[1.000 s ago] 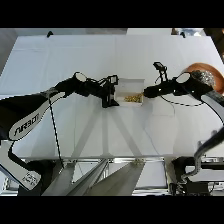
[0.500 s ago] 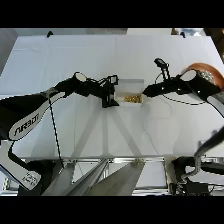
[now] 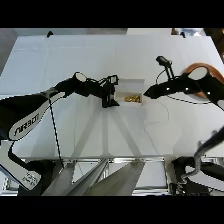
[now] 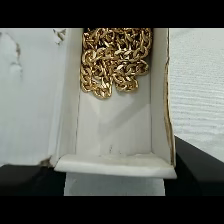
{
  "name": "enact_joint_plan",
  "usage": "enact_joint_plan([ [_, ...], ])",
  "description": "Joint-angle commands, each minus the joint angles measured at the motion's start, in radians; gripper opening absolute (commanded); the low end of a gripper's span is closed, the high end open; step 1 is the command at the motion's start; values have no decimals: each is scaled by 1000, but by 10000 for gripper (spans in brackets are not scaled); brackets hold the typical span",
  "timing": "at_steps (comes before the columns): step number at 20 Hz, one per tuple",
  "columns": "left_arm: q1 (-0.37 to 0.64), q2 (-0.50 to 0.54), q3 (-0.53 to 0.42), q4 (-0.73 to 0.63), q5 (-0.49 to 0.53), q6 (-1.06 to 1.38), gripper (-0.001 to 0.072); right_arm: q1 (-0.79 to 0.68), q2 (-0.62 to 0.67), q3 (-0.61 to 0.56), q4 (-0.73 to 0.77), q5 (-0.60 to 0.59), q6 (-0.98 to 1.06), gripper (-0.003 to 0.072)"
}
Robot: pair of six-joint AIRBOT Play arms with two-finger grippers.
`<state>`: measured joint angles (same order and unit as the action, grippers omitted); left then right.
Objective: Fold the box and place the chain.
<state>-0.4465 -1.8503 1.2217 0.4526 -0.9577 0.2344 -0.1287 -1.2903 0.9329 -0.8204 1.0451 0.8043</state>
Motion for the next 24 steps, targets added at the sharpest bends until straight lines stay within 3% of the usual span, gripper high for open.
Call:
enact_joint_plan([
  [1, 0, 0, 0, 1, 0, 1, 157, -33, 53, 35, -7, 12, -1, 15],
  [3, 0, 0, 0, 1, 0, 1, 157, -35, 31, 115, -6, 3, 14, 210],
  [7, 0, 0, 0, 1, 0, 1, 157, -34, -127, 376, 3, 3, 137, 221],
  [10, 0, 0, 0, 1, 0, 1, 157, -29, -278, 497, 92, 8, 187, 226],
  [12, 0, 0, 0, 1, 0, 1, 157, -18, -371, 513, 149, 38, 192, 225],
  [16, 0, 0, 0, 1, 0, 1, 157, 25, -499, 513, 175, 230, 97, 224],
  [21, 0, 0, 0, 1, 0, 1, 157, 64, -509, 512, 220, 412, -28, 217],
  [24, 0, 0, 0, 1, 0, 1, 157, 90, -460, 480, 211, 400, -70, 219],
])
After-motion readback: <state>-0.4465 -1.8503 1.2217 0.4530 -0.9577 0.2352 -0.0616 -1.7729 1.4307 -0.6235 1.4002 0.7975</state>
